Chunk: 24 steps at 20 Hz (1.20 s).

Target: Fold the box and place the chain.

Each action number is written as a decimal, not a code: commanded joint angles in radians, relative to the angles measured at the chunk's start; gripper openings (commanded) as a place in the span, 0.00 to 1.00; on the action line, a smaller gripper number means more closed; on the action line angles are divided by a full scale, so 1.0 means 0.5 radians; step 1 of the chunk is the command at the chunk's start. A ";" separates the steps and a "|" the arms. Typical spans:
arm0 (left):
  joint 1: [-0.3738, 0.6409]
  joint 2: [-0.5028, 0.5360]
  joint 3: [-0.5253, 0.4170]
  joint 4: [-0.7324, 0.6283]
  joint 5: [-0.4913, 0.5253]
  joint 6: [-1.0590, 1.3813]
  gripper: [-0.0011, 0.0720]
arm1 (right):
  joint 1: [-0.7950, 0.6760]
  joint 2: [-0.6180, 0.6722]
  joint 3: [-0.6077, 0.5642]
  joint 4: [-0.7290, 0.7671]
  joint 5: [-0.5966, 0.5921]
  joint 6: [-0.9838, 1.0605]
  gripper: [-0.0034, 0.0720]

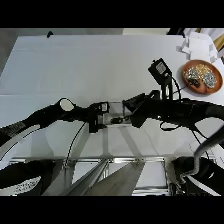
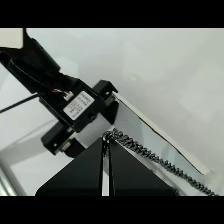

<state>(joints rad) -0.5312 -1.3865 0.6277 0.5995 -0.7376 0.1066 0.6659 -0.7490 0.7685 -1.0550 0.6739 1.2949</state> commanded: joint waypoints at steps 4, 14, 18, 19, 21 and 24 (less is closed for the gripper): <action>-0.001 -0.001 -0.001 0.000 0.001 0.001 0.03 | 0.004 -0.034 -0.046 0.070 -0.018 -0.050 0.07; -0.001 0.000 -0.001 0.000 0.000 0.001 0.03 | 0.018 -0.626 -0.125 0.080 -0.084 -0.059 0.07; -0.001 0.000 -0.001 0.000 0.000 0.001 0.03 | 0.108 -0.800 -0.125 0.085 -0.103 -0.094 0.07; -0.001 0.000 -0.001 0.000 0.000 0.001 0.03 | 0.128 -0.822 -0.125 0.085 -0.121 -0.093 0.07; -0.001 0.000 -0.001 0.000 0.000 0.001 0.03 | 0.159 -0.864 -0.125 0.085 -0.156 -0.092 0.07; -0.001 0.000 -0.001 0.000 0.000 0.001 0.03 | 0.166 -0.893 -0.125 0.085 -0.178 -0.092 0.07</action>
